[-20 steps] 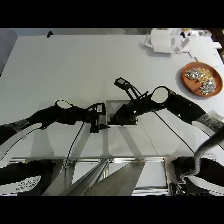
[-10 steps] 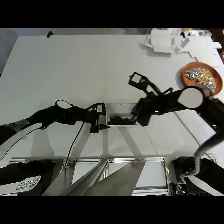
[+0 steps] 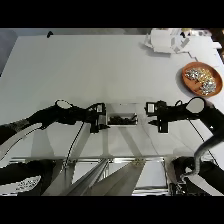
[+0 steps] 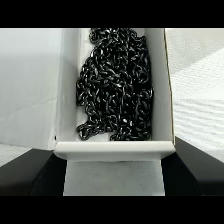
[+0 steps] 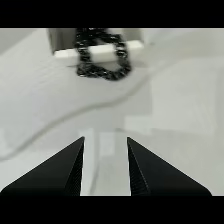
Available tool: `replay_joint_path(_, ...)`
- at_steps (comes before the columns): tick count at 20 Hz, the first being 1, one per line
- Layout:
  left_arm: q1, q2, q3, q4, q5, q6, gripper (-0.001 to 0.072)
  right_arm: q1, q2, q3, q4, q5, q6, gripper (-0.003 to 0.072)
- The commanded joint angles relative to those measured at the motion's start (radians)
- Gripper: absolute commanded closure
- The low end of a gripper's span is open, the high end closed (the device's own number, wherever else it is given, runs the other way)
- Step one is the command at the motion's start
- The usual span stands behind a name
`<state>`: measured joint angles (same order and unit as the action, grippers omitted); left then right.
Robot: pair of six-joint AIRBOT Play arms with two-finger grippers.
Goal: Fold the box and place the chain.
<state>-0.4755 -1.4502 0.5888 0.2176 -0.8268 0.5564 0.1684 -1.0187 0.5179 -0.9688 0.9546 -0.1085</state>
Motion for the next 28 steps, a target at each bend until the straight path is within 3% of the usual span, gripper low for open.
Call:
replay_joint_path(1,0.0,0.0,0.0,0.0,0.0,0.0,0.0501,-0.014,-0.085,-0.06,0.183,-0.091,-0.348,0.0338)
replay_joint_path(4,0.0,0.0,0.0,0.0,0.0,0.0,0.0501,-0.014,-0.152,-0.06,0.312,-0.106,-0.432,0.0283)
replay_joint_path(10,0.0,0.0,0.0,0.0,0.0,0.0,0.0501,0.021,-0.186,-0.06,0.371,-0.1,-0.478,0.0294)
replay_joint_path(20,0.0,0.0,0.0,0.0,0.0,0.0,0.0501,0.048,-0.205,-0.06,0.37,-0.088,-0.475,0.0541)
replay_joint_path(22,0.0,0.0,0.0,0.0,0.0,0.0,0.0501,0.048,-0.205,-0.06,0.365,-0.077,-0.451,0.0655)
replay_joint_path(28,0.0,0.0,0.0,0.0,0.0,0.0,0.0501,-0.062,-0.163,-0.06,0.337,-0.09,-0.067,0.0673)
